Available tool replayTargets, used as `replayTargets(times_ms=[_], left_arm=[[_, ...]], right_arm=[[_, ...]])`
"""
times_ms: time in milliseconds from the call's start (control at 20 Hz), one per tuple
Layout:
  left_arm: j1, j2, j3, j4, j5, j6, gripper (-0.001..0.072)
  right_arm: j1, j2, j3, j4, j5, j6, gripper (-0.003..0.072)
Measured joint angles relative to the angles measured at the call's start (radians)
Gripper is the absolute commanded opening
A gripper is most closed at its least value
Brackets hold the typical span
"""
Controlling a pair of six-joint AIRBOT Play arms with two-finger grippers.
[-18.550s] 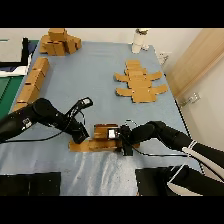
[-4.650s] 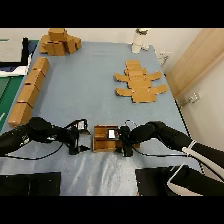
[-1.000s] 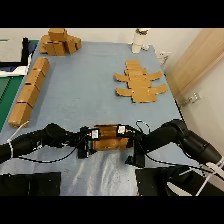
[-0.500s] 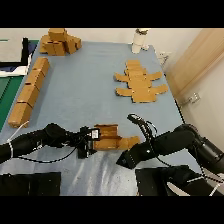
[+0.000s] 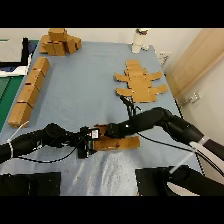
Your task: Fold the box.
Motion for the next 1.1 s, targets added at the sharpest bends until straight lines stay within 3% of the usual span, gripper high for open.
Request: replayTargets(times_ms=[250,650,850,1100], left_arm=[[0.000,0.000,0.000,0.000,0.000,0.000,0.0471],[0.000,0.000,0.000,0.000,0.000,0.000,0.0471],[0.000,0.000,0.000,0.000,0.000,0.000,0.0471],[0.000,0.000,0.000,0.000,0.000,0.000,0.0471]], right_arm=[[-0.002,-0.184,0.113,-0.073,0.033,-0.058,0.0204],[-0.001,-0.298,0.142,-0.190,0.052,-0.092,0.0204],[-0.002,-0.284,0.154,-0.238,0.027,-0.108,0.0204],[-0.005,-0.129,0.206,-0.457,-0.179,-0.115,0.0205]])
